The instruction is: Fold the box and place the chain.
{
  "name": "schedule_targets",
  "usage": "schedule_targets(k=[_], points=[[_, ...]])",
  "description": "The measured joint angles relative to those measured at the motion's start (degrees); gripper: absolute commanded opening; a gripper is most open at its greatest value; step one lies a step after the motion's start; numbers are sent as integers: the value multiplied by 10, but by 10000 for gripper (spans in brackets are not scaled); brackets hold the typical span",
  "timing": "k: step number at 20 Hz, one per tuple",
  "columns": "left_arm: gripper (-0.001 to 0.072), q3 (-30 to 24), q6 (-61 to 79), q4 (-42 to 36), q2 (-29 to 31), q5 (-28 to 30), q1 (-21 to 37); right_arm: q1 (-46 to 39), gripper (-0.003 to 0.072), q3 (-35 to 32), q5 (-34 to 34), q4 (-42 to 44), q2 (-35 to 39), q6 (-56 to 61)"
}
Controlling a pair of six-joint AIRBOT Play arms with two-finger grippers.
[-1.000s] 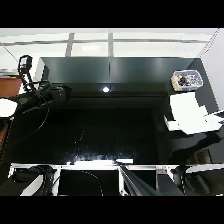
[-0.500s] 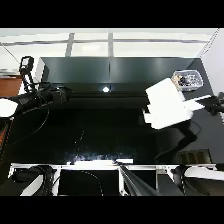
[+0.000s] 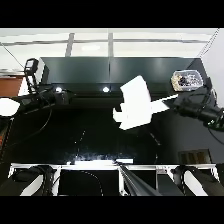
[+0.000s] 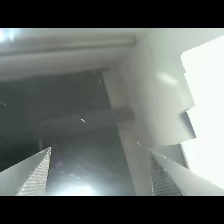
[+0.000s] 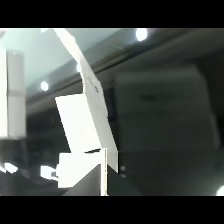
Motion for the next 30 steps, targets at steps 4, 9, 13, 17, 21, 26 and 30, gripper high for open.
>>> schedule_targets(k=[4,9,13,17,21,26,30], points=[[711,0,16,-12,-32,-7,-56,102,11,-60,-65,5,106,-77],[711,0,1,-83,-118,-12,-117,174,11,-87,-95,-23,143,-116],[711,0,83,-219,-199,-46,-107,192,12,-92,-104,-34,150,-125],[711,1,219,-342,-282,-136,-78,198,11,-93,-108,-39,151,-128],[693,22,349,-407,-362,-245,-62,199,11,-93,-108,-40,152,-127],[694,90,453,-432,-439,-329,-78,199,12,-93,-107,-41,152,-120],[616,142,486,-401,-481,-390,-101,199,11,-93,-109,-42,152,-116]])
